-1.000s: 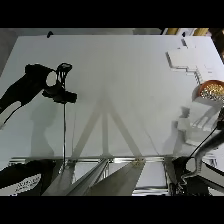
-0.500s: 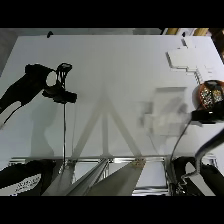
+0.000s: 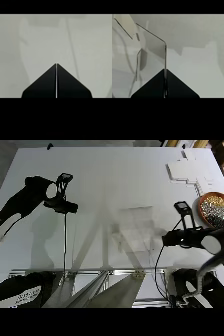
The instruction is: Fold the box and place the chain.
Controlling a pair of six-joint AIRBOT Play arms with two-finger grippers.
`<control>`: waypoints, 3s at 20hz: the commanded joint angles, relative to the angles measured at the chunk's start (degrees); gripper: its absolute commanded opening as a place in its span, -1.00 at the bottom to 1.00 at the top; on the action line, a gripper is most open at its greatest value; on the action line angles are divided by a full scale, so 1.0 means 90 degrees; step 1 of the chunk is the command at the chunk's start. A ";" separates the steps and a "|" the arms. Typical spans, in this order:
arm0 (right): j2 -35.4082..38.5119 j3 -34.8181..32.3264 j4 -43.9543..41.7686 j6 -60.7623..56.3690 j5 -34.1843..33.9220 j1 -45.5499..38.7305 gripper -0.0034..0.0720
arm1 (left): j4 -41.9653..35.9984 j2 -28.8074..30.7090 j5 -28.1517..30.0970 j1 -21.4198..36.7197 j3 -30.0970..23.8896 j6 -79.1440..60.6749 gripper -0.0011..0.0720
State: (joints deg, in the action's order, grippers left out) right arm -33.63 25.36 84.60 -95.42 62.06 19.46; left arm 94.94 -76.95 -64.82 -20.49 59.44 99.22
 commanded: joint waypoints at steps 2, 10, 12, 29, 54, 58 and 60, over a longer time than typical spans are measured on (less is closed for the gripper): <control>0.0046 -0.0172 -0.0117 -0.0423 -0.0566 0.0867 -0.87 | -0.0959 -0.0012 0.0680 0.0005 -0.0002 -0.0845 -0.48; 0.0044 -0.0172 -0.0102 -0.0420 -0.0629 0.0911 -0.87 | -0.6637 -0.0347 -0.0733 0.0017 -0.0002 -0.7388 0.41; 0.0044 -0.0172 -0.0104 -0.0420 -0.0641 0.0911 -0.87 | -0.6630 -0.0532 -0.1239 0.0017 -0.0007 -0.7587 0.40; 0.0044 -0.0172 -0.0114 -0.0420 -0.0668 0.0911 -0.87 | -0.7640 -0.1596 -0.0554 -0.0393 -0.0175 -0.8726 0.40; 0.0112 0.1234 -0.0046 0.0328 0.0549 0.0911 -0.01 | -0.6900 -0.0211 0.0189 -0.1112 -0.0656 -1.1023 -0.98; 0.0112 0.1234 -0.0049 0.0328 0.0243 0.0911 -0.01 | -0.6586 -0.0571 0.0962 -0.1423 -0.0746 -1.1358 -0.97; 0.0109 0.1234 -0.0051 0.0328 0.0095 0.0911 -0.01 | -0.6589 -0.0731 0.1290 -0.1586 -0.0746 -1.1465 -0.97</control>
State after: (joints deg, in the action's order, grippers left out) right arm -32.67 36.25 84.18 -92.71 64.75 27.59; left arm 34.83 -81.84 -58.37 -33.06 53.17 -1.78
